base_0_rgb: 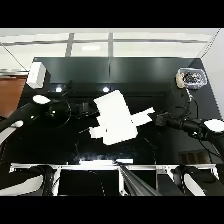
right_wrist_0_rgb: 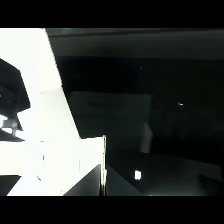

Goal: Fold the box and place the chain.

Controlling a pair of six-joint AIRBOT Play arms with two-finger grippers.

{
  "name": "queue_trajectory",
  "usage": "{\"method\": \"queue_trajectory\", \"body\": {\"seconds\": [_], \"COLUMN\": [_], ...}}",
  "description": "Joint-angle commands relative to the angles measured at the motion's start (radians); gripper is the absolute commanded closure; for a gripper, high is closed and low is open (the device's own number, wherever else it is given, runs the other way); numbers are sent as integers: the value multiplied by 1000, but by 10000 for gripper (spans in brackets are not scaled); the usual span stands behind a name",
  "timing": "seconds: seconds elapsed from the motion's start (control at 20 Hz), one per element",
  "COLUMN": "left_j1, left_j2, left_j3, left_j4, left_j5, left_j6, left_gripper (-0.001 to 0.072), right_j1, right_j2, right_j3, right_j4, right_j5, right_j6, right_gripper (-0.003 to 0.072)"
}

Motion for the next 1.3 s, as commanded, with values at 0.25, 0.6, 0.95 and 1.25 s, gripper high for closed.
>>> {"method": "queue_trajectory", "body": {"seconds": [0.25, 0.6, 0.95, 1.25], "left_j1": [-66, -63, -107, -217], "left_j2": [-332, -378, -270, -91], "left_j3": [193, 288, 317, 250], "left_j4": [-93, 60, 248, 238], "left_j5": [-403, -495, -434, -151], "left_j6": [314, 436, 423, 794], "left_gripper": [25, 686, 691, 685], "right_j1": [15, 15, -5, 95], "right_j2": [3, 3, 3, 2], "right_j3": [-4, -4, 267, 292], "right_j4": [4, -54, -375, -521], "right_j5": [-4, -5, 160, 213], "right_j6": [0, -5, -25, -46], "right_gripper": [672, 668, 53, 53]}}
